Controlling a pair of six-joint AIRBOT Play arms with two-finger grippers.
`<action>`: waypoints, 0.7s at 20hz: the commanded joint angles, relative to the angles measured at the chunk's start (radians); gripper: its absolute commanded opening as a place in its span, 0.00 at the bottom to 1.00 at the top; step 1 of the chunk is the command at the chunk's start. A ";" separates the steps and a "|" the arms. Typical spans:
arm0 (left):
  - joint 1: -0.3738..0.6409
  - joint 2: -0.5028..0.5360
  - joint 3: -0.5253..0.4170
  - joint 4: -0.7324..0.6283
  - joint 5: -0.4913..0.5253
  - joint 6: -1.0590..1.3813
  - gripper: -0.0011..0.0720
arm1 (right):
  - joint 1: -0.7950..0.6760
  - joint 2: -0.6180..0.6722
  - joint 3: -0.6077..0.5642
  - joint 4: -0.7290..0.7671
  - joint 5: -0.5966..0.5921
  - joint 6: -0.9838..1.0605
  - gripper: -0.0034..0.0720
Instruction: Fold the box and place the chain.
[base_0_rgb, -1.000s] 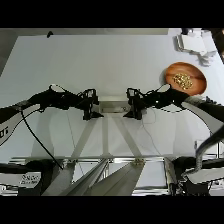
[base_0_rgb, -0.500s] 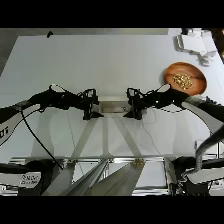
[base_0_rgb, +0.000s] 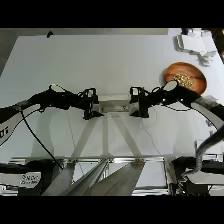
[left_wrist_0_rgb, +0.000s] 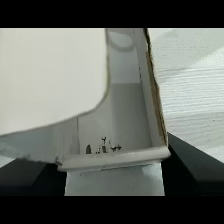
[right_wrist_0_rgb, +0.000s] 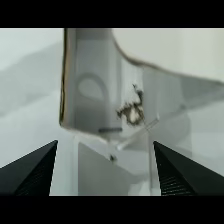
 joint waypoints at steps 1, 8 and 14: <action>0.000 0.000 0.001 0.003 -0.005 0.001 0.45 | -0.022 0.093 0.001 -0.176 -0.003 0.148 0.91; 0.000 0.000 0.001 0.003 -0.005 0.001 0.45 | -0.022 0.234 0.001 -0.076 0.183 0.226 0.06; 0.000 0.000 0.001 0.003 -0.005 0.001 0.45 | 0.080 0.174 0.015 0.193 0.084 0.226 0.06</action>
